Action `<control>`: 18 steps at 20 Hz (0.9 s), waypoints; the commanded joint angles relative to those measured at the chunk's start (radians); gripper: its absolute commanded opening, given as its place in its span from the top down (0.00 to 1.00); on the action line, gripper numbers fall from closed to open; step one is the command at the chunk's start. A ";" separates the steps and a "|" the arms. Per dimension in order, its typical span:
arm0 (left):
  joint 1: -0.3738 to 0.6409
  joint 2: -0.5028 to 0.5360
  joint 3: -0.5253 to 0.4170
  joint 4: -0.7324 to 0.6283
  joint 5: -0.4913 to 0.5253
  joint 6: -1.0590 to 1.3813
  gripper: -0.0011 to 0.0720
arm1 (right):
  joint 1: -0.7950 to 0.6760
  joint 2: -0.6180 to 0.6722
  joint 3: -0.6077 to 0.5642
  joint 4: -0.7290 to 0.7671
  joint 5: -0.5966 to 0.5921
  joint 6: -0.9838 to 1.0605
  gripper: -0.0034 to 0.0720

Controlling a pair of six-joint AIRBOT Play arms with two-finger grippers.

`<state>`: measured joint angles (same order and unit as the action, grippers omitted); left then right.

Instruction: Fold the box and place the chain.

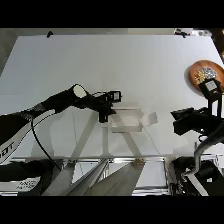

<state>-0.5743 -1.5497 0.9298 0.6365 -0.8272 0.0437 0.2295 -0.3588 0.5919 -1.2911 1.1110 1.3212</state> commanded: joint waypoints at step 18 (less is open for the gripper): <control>-0.001 0.000 0.001 0.000 0.000 0.000 0.97 | 0.360 -0.220 -0.317 -0.023 -0.406 -0.799 0.02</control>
<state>-0.5743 -1.5501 0.9298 0.6365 -0.8272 0.0433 0.5632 -0.5186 0.2966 -1.2839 0.8005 0.6296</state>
